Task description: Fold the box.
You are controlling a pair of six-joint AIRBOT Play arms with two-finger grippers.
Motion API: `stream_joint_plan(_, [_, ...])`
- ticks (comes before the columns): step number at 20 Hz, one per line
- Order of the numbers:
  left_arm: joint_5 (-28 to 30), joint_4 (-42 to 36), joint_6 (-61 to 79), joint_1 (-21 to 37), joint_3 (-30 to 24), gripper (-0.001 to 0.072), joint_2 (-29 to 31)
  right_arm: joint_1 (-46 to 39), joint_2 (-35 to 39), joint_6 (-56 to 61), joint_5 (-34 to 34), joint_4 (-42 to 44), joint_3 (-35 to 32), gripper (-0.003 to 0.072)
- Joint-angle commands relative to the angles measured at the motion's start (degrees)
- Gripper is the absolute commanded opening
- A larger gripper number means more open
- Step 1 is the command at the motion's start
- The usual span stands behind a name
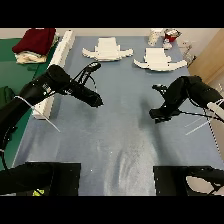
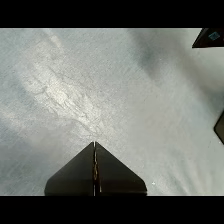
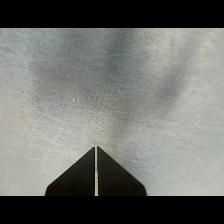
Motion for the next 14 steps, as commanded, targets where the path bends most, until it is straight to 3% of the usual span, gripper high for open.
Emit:
stream_joint_plan(1, [-0.02, 0.02, 0.02, 0.04, 0.04, 0.0012, -0.02, -0.02, -0.04, 0.0, 0.09, 0.04, 0.07, 0.0018])
stream_joint_plan(5, [-0.02, 0.02, 0.02, 0.04, 0.04, 0.0012, -0.02, -0.02, -0.04, 0.0, 0.15, 0.59, 0.07, 0.0019])
stream_joint_plan(10, [-0.02, 0.0, 0.02, 0.04, 0.04, 0.0012, -0.04, -0.02, -0.11, 0.46, 4.15, 8.22, 0.07, 0.0031])
stream_joint_plan(12, [-0.02, 0.02, 0.02, 0.04, 0.04, 0.0012, -0.04, -0.07, -0.11, 6.88, 9.66, 8.98, 0.46, 0.0279])
stream_joint_plan(14, [-0.02, 0.0, 0.02, 0.02, 0.04, 0.0012, -0.02, -1.62, -0.2, 12.44, 15.21, 5.64, 3.96, 0.0298])
